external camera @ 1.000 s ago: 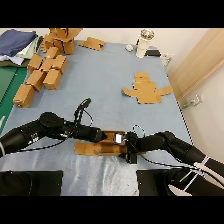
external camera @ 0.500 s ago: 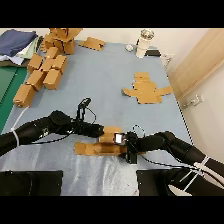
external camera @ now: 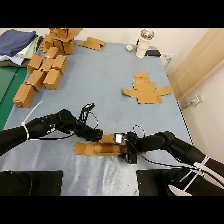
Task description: Fold the box.
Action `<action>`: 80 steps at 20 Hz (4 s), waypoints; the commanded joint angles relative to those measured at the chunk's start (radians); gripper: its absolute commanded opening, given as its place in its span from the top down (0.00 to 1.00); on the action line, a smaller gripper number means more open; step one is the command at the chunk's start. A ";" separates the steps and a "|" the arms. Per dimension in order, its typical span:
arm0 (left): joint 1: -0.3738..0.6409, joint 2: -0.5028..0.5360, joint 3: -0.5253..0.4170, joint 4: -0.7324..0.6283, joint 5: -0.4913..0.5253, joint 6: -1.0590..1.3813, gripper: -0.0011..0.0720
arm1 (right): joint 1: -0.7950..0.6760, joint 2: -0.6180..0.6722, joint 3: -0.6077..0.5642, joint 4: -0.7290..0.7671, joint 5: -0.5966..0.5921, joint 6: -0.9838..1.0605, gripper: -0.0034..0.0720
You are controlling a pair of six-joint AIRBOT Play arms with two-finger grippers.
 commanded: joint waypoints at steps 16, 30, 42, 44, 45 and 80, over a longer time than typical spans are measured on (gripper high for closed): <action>0.402 0.507 -0.117 -0.084 -0.421 0.771 0.98 | -0.001 0.001 0.000 0.000 0.000 -0.001 0.31; 0.018 0.313 -0.150 0.160 -0.153 1.007 0.04 | -0.001 0.000 0.000 0.000 0.001 -0.001 0.31; -0.006 0.235 -0.150 0.047 -0.106 1.110 0.04 | 0.000 0.000 0.000 0.000 0.000 -0.001 0.31; -0.029 0.232 -0.150 0.047 -0.096 1.109 0.04 | -0.001 0.000 0.000 0.000 0.001 -0.001 0.31; -0.035 0.229 -0.150 0.047 -0.089 1.109 0.04 | -0.001 0.001 0.000 0.000 0.000 -0.001 0.31; -0.107 0.203 -0.169 -0.116 0.071 1.192 0.46 | -0.001 0.000 0.000 0.000 0.000 -0.001 0.31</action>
